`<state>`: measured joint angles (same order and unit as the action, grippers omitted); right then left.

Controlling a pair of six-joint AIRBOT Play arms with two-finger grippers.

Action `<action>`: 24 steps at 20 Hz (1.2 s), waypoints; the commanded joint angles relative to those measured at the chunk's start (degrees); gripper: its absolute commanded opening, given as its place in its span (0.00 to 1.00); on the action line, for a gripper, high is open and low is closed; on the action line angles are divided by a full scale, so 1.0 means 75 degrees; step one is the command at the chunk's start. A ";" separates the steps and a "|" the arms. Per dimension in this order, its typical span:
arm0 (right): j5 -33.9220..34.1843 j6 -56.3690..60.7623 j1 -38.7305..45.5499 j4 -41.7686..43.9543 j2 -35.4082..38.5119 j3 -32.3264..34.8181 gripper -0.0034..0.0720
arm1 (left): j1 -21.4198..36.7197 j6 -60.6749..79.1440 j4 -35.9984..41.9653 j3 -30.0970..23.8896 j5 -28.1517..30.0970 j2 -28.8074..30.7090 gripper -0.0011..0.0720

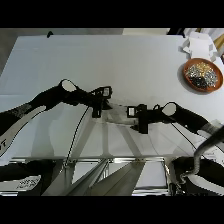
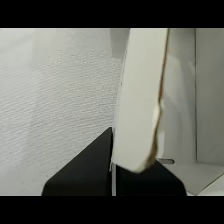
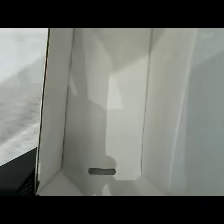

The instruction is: Fold the box and place the chain.

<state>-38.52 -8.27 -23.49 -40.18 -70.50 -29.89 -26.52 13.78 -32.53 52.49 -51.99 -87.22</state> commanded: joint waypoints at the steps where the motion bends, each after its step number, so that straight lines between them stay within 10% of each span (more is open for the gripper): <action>1: -0.0379 0.0303 0.0501 0.0055 0.0207 -0.0006 0.90 | 0.0003 -0.0242 -0.0303 -0.0006 -0.0082 -0.0003 0.02; 24: -0.0411 -0.2194 0.0775 0.1536 -0.0498 -0.0003 0.89 | 0.0000 -0.0201 -0.0067 -0.0003 -0.0058 -0.0006 0.02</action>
